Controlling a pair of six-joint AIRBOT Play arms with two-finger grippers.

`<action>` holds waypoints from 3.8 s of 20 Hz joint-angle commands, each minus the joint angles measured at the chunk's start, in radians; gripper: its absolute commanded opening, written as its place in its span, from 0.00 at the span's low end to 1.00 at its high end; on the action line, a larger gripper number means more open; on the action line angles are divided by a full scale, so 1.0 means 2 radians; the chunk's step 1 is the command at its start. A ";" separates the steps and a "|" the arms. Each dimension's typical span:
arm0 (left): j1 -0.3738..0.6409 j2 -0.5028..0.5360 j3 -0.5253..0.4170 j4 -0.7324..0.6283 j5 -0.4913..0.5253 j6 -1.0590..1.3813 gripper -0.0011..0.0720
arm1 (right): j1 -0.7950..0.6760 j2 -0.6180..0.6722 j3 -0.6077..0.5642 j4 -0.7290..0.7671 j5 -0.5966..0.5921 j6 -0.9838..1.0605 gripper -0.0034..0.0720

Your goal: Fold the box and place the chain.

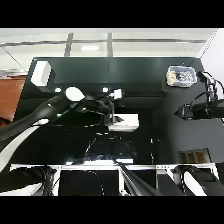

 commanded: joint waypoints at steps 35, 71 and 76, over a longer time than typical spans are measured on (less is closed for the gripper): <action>-0.084 -0.115 0.270 0.446 -0.298 -0.483 0.31 | -0.008 0.004 -0.007 -0.004 -0.024 0.008 0.07; 0.485 -0.100 0.331 0.422 -0.232 -0.718 0.97 | 0.001 0.003 -0.007 0.022 -0.074 0.019 0.07; 0.427 -0.004 0.356 0.364 -0.263 -0.722 0.04 | 0.073 -0.008 -0.008 0.021 -0.172 0.019 0.07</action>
